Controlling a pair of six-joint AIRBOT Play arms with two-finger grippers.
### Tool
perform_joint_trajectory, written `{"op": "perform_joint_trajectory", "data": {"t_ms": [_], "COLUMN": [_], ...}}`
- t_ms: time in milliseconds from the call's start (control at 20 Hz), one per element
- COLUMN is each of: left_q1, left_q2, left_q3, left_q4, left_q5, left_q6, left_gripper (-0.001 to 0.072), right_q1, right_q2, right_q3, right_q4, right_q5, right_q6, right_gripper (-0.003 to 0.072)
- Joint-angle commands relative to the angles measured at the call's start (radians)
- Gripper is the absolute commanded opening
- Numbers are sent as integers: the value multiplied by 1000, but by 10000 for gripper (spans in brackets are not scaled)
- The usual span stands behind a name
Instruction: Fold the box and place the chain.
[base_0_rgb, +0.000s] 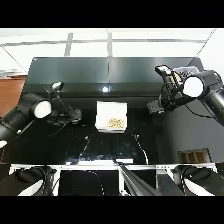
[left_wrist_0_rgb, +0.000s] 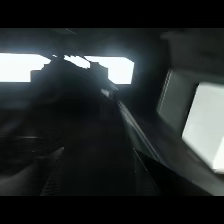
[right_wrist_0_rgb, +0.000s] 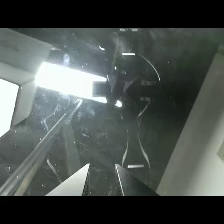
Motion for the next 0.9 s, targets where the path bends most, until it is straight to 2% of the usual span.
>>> {"op": "perform_joint_trajectory", "data": {"t_ms": [0,50,150,200,250,300,550,650,700,850], "left_q1": [209,231,222,209,196,183,98,93,106,127], "left_q2": [29,17,-4,-14,-23,-31,-43,-71,-112,-231], "left_q3": [-189,-212,-225,-225,-225,-225,-221,-209,-192,-114], "left_q4": [-559,-650,-681,-681,-681,-681,-679,-669,-669,-665], "left_q5": [52,10,-33,-25,-22,-8,151,241,255,226], "left_q6": [726,935,1226,1331,1427,1529,2100,2164,2167,2201], "left_gripper": [488,488,517,590,698,712,711,712,712,716], "right_q1": [-5,-5,-5,-5,-5,-5,-5,-5,-5,-5], "right_q2": [0,0,0,0,0,0,0,0,0,0], "right_q3": [0,0,0,0,0,0,0,0,0,0], "right_q4": [8,14,17,17,19,24,68,89,97,120], "right_q5": [10,10,10,10,8,6,-12,-12,-15,-36], "right_q6": [11,11,11,11,13,15,15,16,15,15], "right_gripper": [203,203,203,203,203,203,203,203,203,203]}}
